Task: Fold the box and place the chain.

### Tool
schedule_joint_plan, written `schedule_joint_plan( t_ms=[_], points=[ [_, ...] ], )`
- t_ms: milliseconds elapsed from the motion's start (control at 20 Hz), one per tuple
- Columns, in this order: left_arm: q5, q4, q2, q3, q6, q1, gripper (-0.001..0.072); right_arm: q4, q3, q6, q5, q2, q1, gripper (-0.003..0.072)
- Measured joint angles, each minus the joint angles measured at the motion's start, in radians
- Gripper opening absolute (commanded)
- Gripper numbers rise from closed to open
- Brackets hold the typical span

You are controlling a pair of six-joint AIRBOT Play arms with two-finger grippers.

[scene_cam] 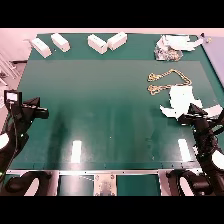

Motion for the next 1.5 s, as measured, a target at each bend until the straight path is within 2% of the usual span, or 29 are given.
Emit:
schedule_joint_plan(
  t_ms=[350, 450, 600, 700, 950, 1000, 1050, 1200, 1250, 1350, 1450, 1500],
  points=[
    [0.000, 0.000, 0.000, 0.000, 0.000, 0.000, 0.0021, -0.022, 0.011, -0.058, 0.053, -0.022, -0.004, 0.0018],
    [0.000, 0.000, 0.000, 0.000, 0.000, 0.000, 0.0021, -0.024, 0.042, -0.069, 0.061, -0.065, -0.025, 0.0062],
    [0.000, 0.000, 0.000, 0.000, 0.000, 0.000, 0.0021, -0.026, 0.137, -0.086, 0.070, -0.200, -0.099, 0.0052],
    [0.000, 0.000, 0.000, 0.000, 0.000, 0.000, 0.0020, -0.029, 0.227, -0.119, 0.106, -0.319, -0.174, 0.0016],
    [0.000, 0.000, 0.000, 0.000, 0.000, 0.000, 0.0020, -0.029, 0.444, -0.158, 0.153, -0.583, -0.354, 0.0018],
    [0.000, 0.000, 0.000, 0.000, 0.000, 0.000, 0.0020, -0.029, 0.472, -0.153, 0.159, -0.609, -0.375, 0.0039],
    [0.000, 0.000, 0.000, 0.000, 0.000, 0.000, 0.0020, -0.038, 0.494, -0.155, 0.163, -0.627, -0.389, 0.0092],
    [0.000, 0.000, 0.000, 0.000, 0.000, 0.000, 0.0021, -0.101, 0.568, -0.186, 0.183, -0.682, -0.439, 0.0103],
    [0.000, 0.000, 0.000, 0.000, 0.000, 0.000, 0.0021, -0.117, 0.597, -0.192, 0.204, -0.704, -0.467, 0.0148],
    [0.000, 0.000, 0.000, 0.000, 0.000, 0.000, 0.0021, -0.144, 0.670, -0.177, 0.302, -0.767, -0.555, 0.0173],
    [0.000, 0.000, 0.000, 0.000, 0.000, 0.000, 0.0020, -0.209, 0.760, -0.085, 0.438, -0.848, -0.666, 0.0281],
    [0.000, 0.000, 0.000, 0.000, 0.000, 0.000, 0.0021, -0.269, 0.813, -0.011, 0.513, -0.895, -0.721, 0.0369]
  ],
)
